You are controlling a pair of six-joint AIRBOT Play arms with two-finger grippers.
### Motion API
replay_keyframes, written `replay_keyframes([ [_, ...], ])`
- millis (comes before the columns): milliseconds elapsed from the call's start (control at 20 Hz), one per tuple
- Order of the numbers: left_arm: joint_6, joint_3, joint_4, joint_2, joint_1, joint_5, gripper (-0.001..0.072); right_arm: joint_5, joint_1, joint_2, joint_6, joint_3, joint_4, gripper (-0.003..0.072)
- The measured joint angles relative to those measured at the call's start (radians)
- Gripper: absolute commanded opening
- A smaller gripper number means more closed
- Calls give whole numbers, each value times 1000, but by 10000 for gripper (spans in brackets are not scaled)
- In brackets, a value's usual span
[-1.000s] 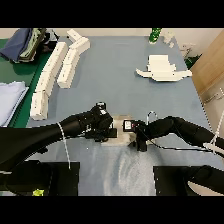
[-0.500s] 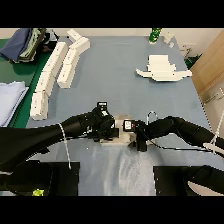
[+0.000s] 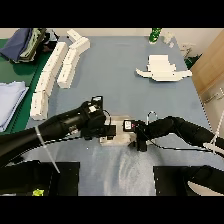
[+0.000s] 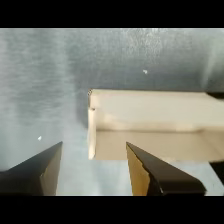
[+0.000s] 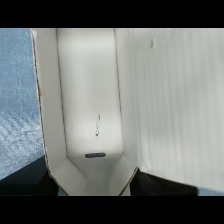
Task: Fold the box.
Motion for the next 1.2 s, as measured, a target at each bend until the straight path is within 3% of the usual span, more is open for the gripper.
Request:
replay_keyframes([
  [50,0,0,-8,37,0,-30,108,0,0,0,0,0,0,485],
  [100,1,2,-14,72,0,-65,15,0,0,0,0,0,0,485],
  [300,80,2,16,174,0,-168,14,0,0,0,0,0,0,485],
  [600,351,-1,54,212,51,-123,14,0,0,0,0,0,0,485],
  [800,835,-69,-87,256,278,-107,16,0,0,0,0,0,0,485],
  [850,999,-94,-140,263,354,-101,73,0,0,0,0,0,0,485],
  [950,1357,-154,-259,274,499,-69,673,0,0,0,0,0,0,485],
  [1200,2028,-285,-595,246,666,244,698,1,0,0,0,0,-5,485],
])
